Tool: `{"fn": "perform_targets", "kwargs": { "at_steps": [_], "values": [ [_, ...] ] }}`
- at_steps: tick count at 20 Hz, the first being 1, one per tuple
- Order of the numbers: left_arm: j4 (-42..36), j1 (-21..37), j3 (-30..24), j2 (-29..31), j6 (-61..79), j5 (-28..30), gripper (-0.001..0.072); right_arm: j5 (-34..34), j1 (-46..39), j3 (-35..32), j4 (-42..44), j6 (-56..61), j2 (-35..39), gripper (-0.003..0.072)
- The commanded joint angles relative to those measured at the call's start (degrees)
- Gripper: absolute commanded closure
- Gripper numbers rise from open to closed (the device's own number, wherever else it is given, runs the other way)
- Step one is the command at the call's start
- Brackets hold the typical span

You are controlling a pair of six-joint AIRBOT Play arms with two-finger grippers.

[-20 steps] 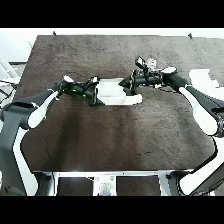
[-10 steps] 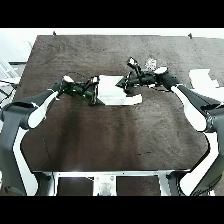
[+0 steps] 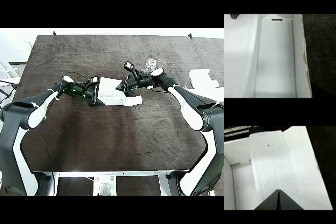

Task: Fold the box and place the chain.

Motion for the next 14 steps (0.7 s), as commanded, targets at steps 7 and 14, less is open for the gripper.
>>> {"fn": "perform_targets", "kwargs": {
  "at_steps": [7, 14],
  "values": [
    [0.09, -0.04, 0.04, 0.02, 0.09, 0.02, 0.0371, 0.90, -0.17, 2.32, -0.76, -1.22, 5.70, 0.0679],
    [0.09, -0.04, 0.04, 0.02, 0.09, 0.04, 0.0371, 1.75, -1.99, -10.10, -8.17, -1.66, 20.48, 0.0678]
  ]
}}
